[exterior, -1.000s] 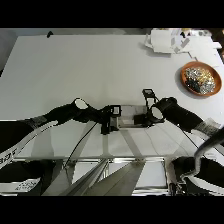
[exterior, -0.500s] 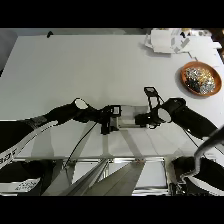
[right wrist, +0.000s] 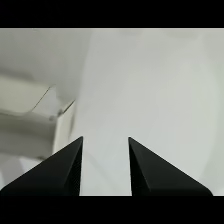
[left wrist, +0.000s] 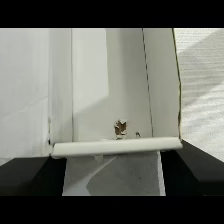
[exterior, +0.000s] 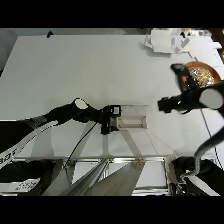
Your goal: Fold the box and place the chain.
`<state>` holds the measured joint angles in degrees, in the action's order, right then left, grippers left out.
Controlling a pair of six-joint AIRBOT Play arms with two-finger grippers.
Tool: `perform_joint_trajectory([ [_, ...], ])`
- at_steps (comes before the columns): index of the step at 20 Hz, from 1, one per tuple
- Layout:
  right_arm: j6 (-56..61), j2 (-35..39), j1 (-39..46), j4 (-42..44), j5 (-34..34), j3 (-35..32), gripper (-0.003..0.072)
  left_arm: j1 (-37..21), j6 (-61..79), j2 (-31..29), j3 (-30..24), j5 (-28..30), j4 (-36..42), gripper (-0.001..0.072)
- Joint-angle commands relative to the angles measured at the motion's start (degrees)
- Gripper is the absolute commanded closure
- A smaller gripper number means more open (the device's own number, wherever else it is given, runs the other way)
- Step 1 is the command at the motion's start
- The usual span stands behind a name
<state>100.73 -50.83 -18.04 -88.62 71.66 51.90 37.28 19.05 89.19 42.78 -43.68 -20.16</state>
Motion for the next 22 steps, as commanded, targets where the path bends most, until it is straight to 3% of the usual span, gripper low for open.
perform_joint_trajectory([
  [1,-11.1,-2.2,12.8,-6.1,-3.7,9.9,0.0415,0.0,0.0,0.0,0.0,-0.3,0.0,0.0568],
  [4,-12.1,-13.9,24.6,-3.8,-4.0,21.4,0.0415,0.0,0.0,0.0,0.0,-0.3,0.0,0.0568],
  [9,-12.6,-32.9,33.6,-5.6,-3.6,34.8,0.0415,0.0,0.0,0.0,0.0,-0.3,0.0,0.0568],
  [14,-14.5,-44.0,40.7,-4.3,-3.8,35.9,0.0415,0.0,0.0,0.0,0.0,-0.3,0.0,0.0568],
  [20,-20.9,-49.9,42.4,-1.8,-4.3,35.9,0.0417,0.0,0.0,0.0,0.0,-0.3,0.0,0.0568],
  [22,-21.8,-51.0,42.4,-0.9,-4.8,35.9,0.0491,0.0,0.0,0.0,0.0,-0.3,0.0,0.0568],
])
